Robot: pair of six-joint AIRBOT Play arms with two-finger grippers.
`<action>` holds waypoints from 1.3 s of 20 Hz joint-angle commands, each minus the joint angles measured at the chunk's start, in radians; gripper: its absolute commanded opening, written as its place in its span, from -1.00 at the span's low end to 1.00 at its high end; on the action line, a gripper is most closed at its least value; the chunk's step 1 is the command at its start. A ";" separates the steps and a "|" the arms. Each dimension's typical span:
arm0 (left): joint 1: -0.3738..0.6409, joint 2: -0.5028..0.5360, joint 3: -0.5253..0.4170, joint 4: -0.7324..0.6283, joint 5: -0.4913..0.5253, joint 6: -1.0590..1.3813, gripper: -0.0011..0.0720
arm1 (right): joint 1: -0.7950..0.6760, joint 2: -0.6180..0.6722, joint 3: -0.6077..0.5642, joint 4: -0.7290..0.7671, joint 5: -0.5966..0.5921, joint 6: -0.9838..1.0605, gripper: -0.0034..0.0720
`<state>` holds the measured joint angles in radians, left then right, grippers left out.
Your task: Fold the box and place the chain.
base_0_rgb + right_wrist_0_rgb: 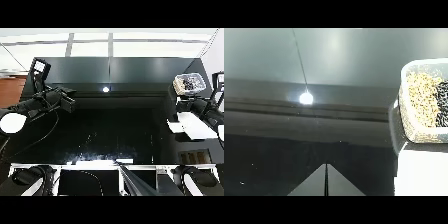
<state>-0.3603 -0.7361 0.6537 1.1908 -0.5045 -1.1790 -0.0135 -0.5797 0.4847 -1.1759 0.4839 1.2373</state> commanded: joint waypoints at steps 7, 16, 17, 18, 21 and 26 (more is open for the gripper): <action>-0.001 0.001 0.000 0.000 0.000 0.000 -0.90 | 0.001 0.000 0.000 0.000 0.000 0.000 -0.88; -0.001 0.001 0.000 -0.002 0.012 0.001 -0.90 | 0.001 0.000 0.000 0.011 -0.003 0.000 -0.88; -0.001 0.000 0.000 -0.002 0.055 0.001 -0.90 | 0.001 0.000 0.000 0.038 -0.008 0.000 -0.88; 0.000 0.000 0.000 -0.002 0.114 0.000 -0.90 | 0.001 0.000 0.000 0.068 -0.031 0.000 -0.88; 0.000 -0.002 0.000 -0.002 0.278 0.000 -0.90 | 0.001 0.000 0.000 0.171 -0.122 0.000 -0.88; 0.000 -0.071 -0.001 -0.002 0.370 0.000 -0.79 | -0.193 -0.133 0.038 0.101 -0.235 0.108 -0.83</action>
<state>-0.3603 -0.7727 0.6537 1.1877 -0.2054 -1.1786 -0.0853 -0.6376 0.4953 -1.0630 0.2985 1.2633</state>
